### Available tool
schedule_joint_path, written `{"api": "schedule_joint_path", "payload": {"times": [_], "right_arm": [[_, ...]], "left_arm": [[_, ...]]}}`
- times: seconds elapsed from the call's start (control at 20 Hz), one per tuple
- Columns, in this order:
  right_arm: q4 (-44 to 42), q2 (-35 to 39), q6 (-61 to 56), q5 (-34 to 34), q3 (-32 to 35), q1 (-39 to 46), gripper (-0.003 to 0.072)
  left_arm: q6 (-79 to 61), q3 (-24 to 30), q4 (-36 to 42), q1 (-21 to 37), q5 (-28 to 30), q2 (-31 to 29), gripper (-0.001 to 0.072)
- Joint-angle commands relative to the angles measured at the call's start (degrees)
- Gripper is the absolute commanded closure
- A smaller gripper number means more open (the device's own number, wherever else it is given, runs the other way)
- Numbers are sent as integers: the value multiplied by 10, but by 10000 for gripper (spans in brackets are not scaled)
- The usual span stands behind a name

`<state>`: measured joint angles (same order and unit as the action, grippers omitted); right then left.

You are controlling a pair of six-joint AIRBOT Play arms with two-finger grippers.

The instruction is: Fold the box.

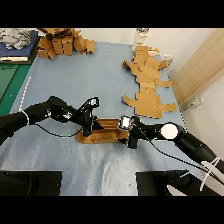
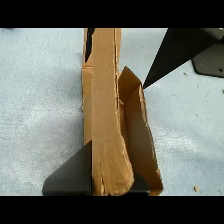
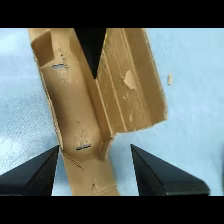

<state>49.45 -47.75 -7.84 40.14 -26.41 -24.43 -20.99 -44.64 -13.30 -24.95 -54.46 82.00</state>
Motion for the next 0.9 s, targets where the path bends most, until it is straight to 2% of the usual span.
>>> {"api": "schedule_joint_path", "payload": {"times": [0.0,0.4,0.65,0.85], "right_arm": [[-59,-21,74,16,-3,18,-34],[-69,-105,113,33,-40,23,-34],[-153,-146,200,75,-42,66,-34],[-157,-166,199,84,-42,66,-34]], "left_arm": [[0,0,0,0,0,0,695],[0,0,0,0,0,0,695],[0,0,0,0,0,0,695],[0,0,0,0,0,0,695]]}}
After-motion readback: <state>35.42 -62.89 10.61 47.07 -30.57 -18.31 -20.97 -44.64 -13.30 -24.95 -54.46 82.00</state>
